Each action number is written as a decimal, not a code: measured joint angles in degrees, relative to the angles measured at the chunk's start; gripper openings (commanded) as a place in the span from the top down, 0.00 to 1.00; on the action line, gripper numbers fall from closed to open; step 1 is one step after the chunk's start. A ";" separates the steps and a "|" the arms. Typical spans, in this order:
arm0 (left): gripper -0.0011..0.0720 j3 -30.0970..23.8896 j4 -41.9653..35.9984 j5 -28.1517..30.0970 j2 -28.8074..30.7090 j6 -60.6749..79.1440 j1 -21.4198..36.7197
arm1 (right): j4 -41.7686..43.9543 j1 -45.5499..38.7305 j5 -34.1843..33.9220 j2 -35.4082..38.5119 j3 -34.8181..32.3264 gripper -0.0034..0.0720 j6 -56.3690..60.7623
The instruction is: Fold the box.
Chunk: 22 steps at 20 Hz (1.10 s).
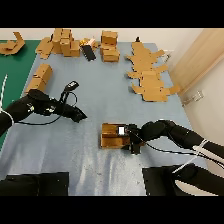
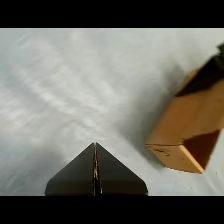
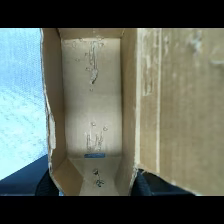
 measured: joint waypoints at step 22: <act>0.03 -5.18 17.75 8.09 4.46 3.85 -23.71 | 0.00 0.00 -0.07 0.00 0.00 0.30 0.02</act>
